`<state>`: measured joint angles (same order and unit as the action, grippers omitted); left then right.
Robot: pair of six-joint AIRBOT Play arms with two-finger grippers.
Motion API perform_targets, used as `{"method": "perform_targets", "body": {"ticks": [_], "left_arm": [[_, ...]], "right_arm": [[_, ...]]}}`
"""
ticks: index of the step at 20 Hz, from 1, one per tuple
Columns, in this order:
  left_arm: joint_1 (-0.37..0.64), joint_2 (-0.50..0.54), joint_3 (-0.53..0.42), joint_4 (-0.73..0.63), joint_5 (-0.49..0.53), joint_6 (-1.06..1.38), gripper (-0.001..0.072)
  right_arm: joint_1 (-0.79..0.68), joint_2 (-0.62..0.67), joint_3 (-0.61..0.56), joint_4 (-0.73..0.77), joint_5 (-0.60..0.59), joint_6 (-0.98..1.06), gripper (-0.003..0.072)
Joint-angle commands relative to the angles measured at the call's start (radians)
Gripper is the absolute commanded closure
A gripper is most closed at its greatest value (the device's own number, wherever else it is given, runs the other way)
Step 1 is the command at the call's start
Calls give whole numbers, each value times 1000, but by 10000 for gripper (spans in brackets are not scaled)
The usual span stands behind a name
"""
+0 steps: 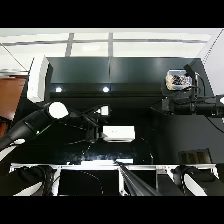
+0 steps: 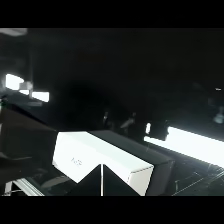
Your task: Fold the box and place the chain.
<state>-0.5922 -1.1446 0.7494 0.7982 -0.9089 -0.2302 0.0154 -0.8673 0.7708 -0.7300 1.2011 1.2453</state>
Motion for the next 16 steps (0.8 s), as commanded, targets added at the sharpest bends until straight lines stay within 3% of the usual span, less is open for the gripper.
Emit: {"method": "perform_targets", "body": {"ticks": [1,6,16], "left_arm": [[-72,-62,58,5,68,-40,-5],[-118,-180,122,-4,43,-119,-3],[-157,-192,126,3,64,-119,-5]], "right_arm": [[-9,5,1,-13,-1,-1,657],[-9,5,1,-47,-6,-1,657],[-9,5,1,-47,-16,0,657]]}}
